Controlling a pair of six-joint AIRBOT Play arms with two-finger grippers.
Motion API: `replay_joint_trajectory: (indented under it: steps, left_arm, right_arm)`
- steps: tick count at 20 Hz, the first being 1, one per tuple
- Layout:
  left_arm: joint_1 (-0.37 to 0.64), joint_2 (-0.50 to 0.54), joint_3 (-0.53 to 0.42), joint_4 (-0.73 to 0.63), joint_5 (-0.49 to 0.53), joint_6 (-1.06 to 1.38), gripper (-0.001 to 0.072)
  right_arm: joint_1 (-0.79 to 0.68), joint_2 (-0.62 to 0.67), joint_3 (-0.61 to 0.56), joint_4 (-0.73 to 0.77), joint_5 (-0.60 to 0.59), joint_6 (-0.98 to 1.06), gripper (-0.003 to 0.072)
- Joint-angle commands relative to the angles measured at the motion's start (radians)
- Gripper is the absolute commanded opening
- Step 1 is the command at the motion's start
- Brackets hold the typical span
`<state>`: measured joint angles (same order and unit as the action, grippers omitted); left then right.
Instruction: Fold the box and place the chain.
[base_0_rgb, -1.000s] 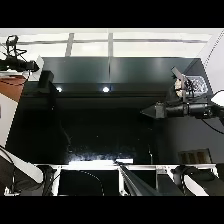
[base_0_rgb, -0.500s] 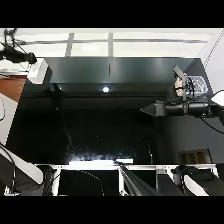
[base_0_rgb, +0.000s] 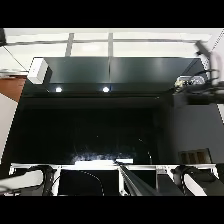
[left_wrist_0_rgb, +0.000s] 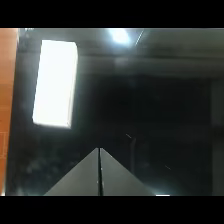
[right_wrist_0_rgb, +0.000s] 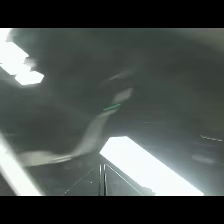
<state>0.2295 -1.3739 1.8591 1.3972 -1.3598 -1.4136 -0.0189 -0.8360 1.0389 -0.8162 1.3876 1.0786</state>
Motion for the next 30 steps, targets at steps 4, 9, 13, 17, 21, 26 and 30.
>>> replay_joint_trajectory:
  steps: [4,9,13,17,21,26,30]
  left_arm:
    - [-0.256,0.576,-0.710,-0.050,0.208,-0.075,0.0028]
    - [-0.466,0.870,-1.268,-0.036,0.416,-0.182,0.0028]
    - [-0.465,0.966,-1.355,0.035,0.433,-0.222,0.0031]
    - [-0.461,1.006,-1.355,0.031,0.441,-0.221,0.0032]
    - [-0.461,1.006,-1.355,0.031,0.441,-0.221,0.0031]
    - [-0.461,1.006,-1.355,0.031,0.441,-0.221,0.0032]
    - [-0.461,1.006,-1.355,0.031,0.441,-0.221,0.0032]
  right_arm:
    - [-0.079,0.274,-0.108,-0.547,-0.211,0.272,0.0042]
    - [-0.079,0.339,-0.529,-0.371,-0.432,0.337,0.0043]
    - [-0.079,0.340,-0.568,-0.363,-0.458,0.335,0.0041]
    - [-0.079,0.340,-0.568,-0.363,-0.457,0.335,0.0041]
    - [-0.079,0.340,-0.568,-0.363,-0.457,0.335,0.0041]
    - [-0.079,0.340,-0.568,-0.363,-0.457,0.336,0.0041]
    - [-0.079,0.340,-0.568,-0.363,-0.457,0.335,0.0041]
